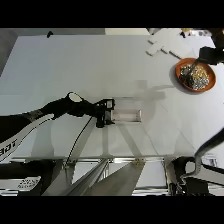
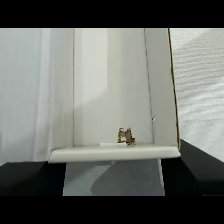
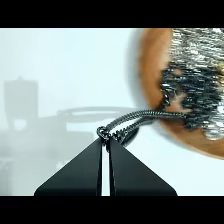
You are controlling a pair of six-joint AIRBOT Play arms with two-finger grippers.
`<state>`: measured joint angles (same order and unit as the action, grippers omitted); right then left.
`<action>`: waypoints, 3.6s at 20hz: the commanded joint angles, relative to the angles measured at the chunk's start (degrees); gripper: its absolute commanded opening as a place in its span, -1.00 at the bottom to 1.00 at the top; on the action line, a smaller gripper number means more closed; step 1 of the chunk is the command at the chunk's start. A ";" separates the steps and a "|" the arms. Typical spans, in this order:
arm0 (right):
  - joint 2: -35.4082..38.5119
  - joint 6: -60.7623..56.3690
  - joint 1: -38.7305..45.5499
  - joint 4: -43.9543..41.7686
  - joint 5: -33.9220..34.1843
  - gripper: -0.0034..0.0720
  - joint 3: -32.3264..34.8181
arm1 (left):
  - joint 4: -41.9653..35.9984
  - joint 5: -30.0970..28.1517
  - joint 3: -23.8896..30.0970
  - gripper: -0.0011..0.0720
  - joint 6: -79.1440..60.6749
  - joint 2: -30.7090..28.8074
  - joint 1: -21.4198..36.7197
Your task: Fold the box and place the chain.
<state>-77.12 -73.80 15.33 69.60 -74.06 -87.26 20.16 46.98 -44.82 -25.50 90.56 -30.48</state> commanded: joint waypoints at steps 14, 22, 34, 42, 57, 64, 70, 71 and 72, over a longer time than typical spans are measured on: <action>20.92 2.29 -20.28 -6.91 -18.45 -0.87 0.02 | 0.02 -0.02 -0.04 -0.88 0.00 -0.04 0.02; 22.91 2.27 -28.26 -7.10 -19.69 -0.86 0.02 | 0.02 -0.02 -0.04 -0.88 -0.02 -0.04 0.02; 22.82 9.29 -40.30 -7.13 -3.91 -0.86 23.76 | 0.02 0.00 -0.04 -0.88 0.00 -0.04 0.02; 14.34 11.10 -43.82 -7.19 17.16 -0.86 36.44 | 0.02 0.00 -0.04 -0.88 0.00 -0.04 0.02; 8.70 10.21 -46.27 -6.43 17.18 -0.38 36.54 | 0.02 -0.02 -0.04 -0.88 0.00 -0.04 0.02; 22.49 -1.27 -40.15 13.90 13.77 -0.38 36.54 | 0.02 0.00 -0.04 -0.88 -0.02 -0.04 0.02; 17.20 -3.98 -22.80 15.26 13.44 -0.35 36.61 | 0.02 -0.02 -0.04 -0.88 0.00 -0.04 0.02; 15.58 -3.98 -21.62 15.26 13.68 -0.13 36.61 | 0.02 -0.02 -0.04 -0.88 0.00 -0.04 0.02; 13.68 -3.96 -21.03 15.26 13.90 0.03 36.63 | 0.02 0.00 -0.04 -0.88 -0.02 -0.04 0.02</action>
<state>-60.03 -76.75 -10.31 83.72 -60.29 -50.68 20.16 46.98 -44.82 -25.50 90.56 -30.48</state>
